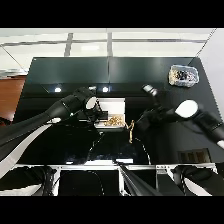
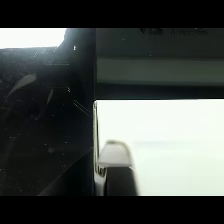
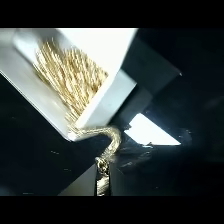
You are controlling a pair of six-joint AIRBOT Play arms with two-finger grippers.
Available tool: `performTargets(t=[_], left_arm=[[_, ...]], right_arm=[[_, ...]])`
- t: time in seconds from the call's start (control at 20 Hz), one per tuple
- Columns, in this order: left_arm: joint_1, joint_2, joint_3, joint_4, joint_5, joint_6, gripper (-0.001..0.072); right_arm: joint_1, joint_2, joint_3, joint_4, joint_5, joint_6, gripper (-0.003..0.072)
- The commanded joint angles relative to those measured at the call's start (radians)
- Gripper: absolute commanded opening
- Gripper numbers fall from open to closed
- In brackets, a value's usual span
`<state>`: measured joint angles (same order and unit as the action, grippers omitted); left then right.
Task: Fold the box and place the chain.
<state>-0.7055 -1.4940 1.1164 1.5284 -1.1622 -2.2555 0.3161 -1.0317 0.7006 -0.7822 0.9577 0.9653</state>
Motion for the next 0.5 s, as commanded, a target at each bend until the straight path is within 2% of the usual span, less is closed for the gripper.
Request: performTargets(t=[0.0, 0.1, 0.2, 0.3, 0.45], left_arm=[[0.000, 0.000, 0.001, 0.000, 0.001, 0.000, 0.0029], [0.000, 0.000, 0.001, 0.000, -0.002, 0.000, 0.0029], [0.000, 0.000, 0.001, 0.000, -0.002, 0.000, 0.0029], [0.000, 0.000, 0.001, 0.000, -0.002, 0.000, 0.0029], [0.000, 0.000, 0.001, 0.000, -0.002, 0.000, 0.0029]], right_arm=[[-0.140, 0.017, 0.129, 0.224, 0.254, 0.070, 0.0021], [-0.143, 0.017, 0.139, 0.485, 0.236, 0.009, 0.0021], [-0.126, 0.016, 0.139, 0.660, 0.211, -0.013, 0.0021], [-0.102, 0.016, 0.139, 0.729, 0.194, -0.020, 0.0021], [-0.068, 0.013, 0.139, 0.724, 0.151, -0.020, 0.0021]])
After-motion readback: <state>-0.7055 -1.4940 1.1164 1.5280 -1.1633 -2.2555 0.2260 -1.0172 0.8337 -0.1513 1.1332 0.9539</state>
